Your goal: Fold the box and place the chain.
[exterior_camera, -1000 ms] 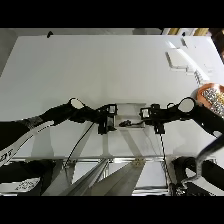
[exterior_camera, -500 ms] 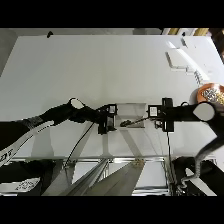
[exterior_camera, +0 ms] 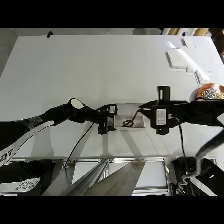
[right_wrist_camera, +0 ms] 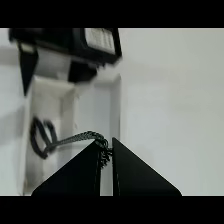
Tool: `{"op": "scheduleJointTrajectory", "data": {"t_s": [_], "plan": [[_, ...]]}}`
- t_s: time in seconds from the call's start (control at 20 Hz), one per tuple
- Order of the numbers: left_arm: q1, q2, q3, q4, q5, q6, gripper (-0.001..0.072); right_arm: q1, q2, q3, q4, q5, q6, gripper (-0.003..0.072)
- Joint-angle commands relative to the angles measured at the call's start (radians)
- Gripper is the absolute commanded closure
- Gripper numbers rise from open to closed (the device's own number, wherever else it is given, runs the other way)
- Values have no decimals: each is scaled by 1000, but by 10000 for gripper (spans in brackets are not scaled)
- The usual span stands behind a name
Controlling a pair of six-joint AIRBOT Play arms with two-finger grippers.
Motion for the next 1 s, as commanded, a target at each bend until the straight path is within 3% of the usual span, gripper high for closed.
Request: {"op": "scheduleJointTrajectory", "data": {"t_s": [0.0, 0.4, 0.5, 0.65, 0.95], "plan": [[0, 0, 1, 0, 0, 0, 419, 135, -68, 16, 37, -39, 42, 667], [0, 0, 1, 0, 0, 0, 419, 213, -334, 16, -15, -104, 73, 646], [0, 0, 1, 0, 0, 0, 419, 213, -362, 16, -61, -107, 104, 446], [0, 0, 1, 0, 0, 0, 419, 165, -333, 16, -114, -69, 121, 445], [0, 0, 1, 0, 0, 0, 419, -119, -205, 15, -167, 205, 19, 505]]}}
